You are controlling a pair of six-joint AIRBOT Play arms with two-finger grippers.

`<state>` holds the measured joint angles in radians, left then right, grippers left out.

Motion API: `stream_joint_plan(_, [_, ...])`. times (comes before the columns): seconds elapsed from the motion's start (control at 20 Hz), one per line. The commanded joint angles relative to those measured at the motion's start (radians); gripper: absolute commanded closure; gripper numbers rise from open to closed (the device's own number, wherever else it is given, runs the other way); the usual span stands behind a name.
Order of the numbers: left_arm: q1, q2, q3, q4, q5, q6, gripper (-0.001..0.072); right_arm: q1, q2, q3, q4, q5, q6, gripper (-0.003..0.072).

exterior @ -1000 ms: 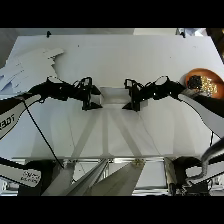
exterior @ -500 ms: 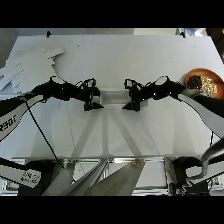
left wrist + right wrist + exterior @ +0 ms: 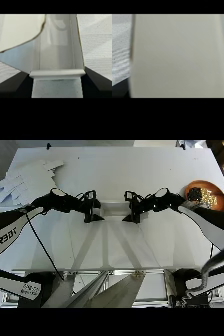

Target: Fold the box and place the chain.

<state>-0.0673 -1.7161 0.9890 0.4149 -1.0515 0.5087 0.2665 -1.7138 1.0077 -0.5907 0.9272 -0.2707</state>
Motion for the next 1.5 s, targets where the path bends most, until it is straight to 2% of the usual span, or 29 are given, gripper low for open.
stream_joint_plan(0.0, [-0.001, 0.000, 0.000, 0.004, 0.004, 0.000, 0.0335, 0.000, 0.000, 0.000, 0.000, 0.000, 0.000, 0.0170])
stream_joint_plan(0.7, [-0.001, 0.000, 0.000, 0.004, 0.003, 0.000, 0.0334, 0.000, 0.000, 0.000, 0.000, 0.003, 0.001, 0.0171])
stream_joint_plan(0.75, [-0.001, 0.000, 0.000, 0.004, 0.003, 0.000, 0.0334, 0.000, 0.000, 0.000, 0.000, 0.003, 0.002, 0.0159])
stream_joint_plan(0.8, [-0.001, 0.000, 0.000, 0.004, 0.003, 0.000, 0.0334, 0.000, 0.000, 0.000, 0.000, 0.003, 0.002, 0.0089])
stream_joint_plan(0.85, [-0.001, 0.000, 0.000, 0.004, 0.003, 0.000, 0.0334, 0.000, 0.001, 0.000, 0.000, 0.003, 0.005, -0.0020])
stream_joint_plan(1.1, [-0.001, 0.000, 0.000, 0.004, 0.003, 0.000, 0.0334, -0.001, 0.046, 0.000, -0.021, 0.022, 0.011, -0.0021])
stream_joint_plan(1.2, [-0.001, 0.000, 0.000, 0.004, 0.003, 0.000, 0.0334, -0.001, 0.084, 0.000, -0.076, 0.054, 0.012, -0.0021])
stream_joint_plan(1.3, [-0.001, 0.000, 0.000, 0.004, 0.003, 0.000, 0.0334, -0.002, 0.116, 0.000, -0.147, 0.055, 0.063, -0.0020])
stream_joint_plan(1.45, [-0.001, 0.000, 0.000, 0.004, 0.002, 0.000, 0.0334, -0.039, 0.167, 0.000, -0.175, 0.089, 0.146, -0.0017])
